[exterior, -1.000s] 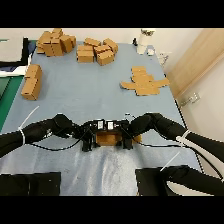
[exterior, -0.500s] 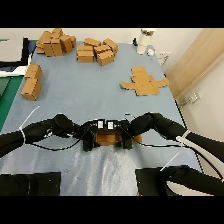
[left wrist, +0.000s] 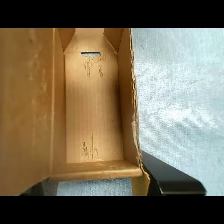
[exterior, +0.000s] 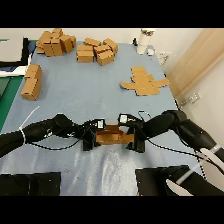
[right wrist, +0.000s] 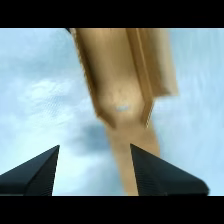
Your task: Fold the box.
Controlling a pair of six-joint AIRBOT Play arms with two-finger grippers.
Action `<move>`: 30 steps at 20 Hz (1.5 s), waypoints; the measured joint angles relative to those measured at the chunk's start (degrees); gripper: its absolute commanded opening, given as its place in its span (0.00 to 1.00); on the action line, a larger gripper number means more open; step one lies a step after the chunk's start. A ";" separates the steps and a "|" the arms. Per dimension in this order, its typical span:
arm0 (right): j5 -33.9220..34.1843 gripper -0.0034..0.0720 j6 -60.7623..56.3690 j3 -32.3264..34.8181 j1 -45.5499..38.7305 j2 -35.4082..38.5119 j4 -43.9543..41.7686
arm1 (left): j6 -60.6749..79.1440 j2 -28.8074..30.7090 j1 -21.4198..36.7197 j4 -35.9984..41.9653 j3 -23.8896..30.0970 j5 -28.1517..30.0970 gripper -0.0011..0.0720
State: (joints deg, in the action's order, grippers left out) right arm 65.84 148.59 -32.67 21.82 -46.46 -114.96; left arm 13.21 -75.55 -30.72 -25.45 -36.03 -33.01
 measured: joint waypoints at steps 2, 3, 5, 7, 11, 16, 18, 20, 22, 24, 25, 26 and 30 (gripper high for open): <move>2.86 1.00 -8.22 0.02 -0.15 2.86 -1.09 | 0.00 -0.02 0.00 -0.02 0.00 -0.04 0.73; 3.54 1.00 -12.26 0.04 -0.22 3.74 -2.43 | 0.02 0.00 0.00 -0.02 0.00 -0.04 0.73; 4.44 0.99 -20.06 0.13 -0.31 4.74 -6.49 | 0.02 0.00 0.00 -0.02 0.00 -0.07 0.73; 5.16 1.00 -26.62 0.42 0.00 5.18 -9.38 | 0.02 0.00 0.00 -0.02 0.00 -0.09 0.73; 2.25 0.63 -39.23 0.90 1.05 3.98 -12.09 | 0.02 0.00 0.00 -0.04 0.00 -0.09 0.73; -2.29 0.05 -46.58 0.31 1.77 -0.83 -15.43 | 0.02 0.00 0.00 -0.04 0.00 -0.11 0.73; -4.35 0.05 -47.23 -1.62 1.90 -3.13 -16.65 | 0.00 0.00 0.00 -0.04 0.00 -0.11 0.73; -6.62 0.05 -46.93 -4.07 1.92 -5.38 -17.18 | 0.02 0.00 0.00 -0.04 0.00 -0.11 0.73; -9.25 0.05 -46.07 -6.12 1.88 -7.87 -17.27 | 0.00 0.00 0.00 -0.04 0.00 -0.11 0.73; -11.85 0.05 -45.05 -7.26 1.75 -10.78 -17.18 | 0.00 0.00 0.00 -0.04 0.00 -0.11 0.73; -12.90 0.05 -44.57 -7.58 1.75 -12.28 -17.11 | 0.00 0.00 0.00 -0.02 0.00 -0.11 0.73; -13.79 0.05 -44.11 -7.82 1.75 -13.79 -17.07 | 0.00 0.00 0.00 -0.04 0.00 -0.11 0.73; -16.20 0.05 -41.57 -8.33 1.75 -18.25 -17.09 | -0.22 0.00 0.00 0.00 0.02 -0.13 0.73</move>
State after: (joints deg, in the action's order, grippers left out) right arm 49.65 107.02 -40.99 23.57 -64.71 -132.05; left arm 12.99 -75.55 -30.72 -25.45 -36.01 -33.15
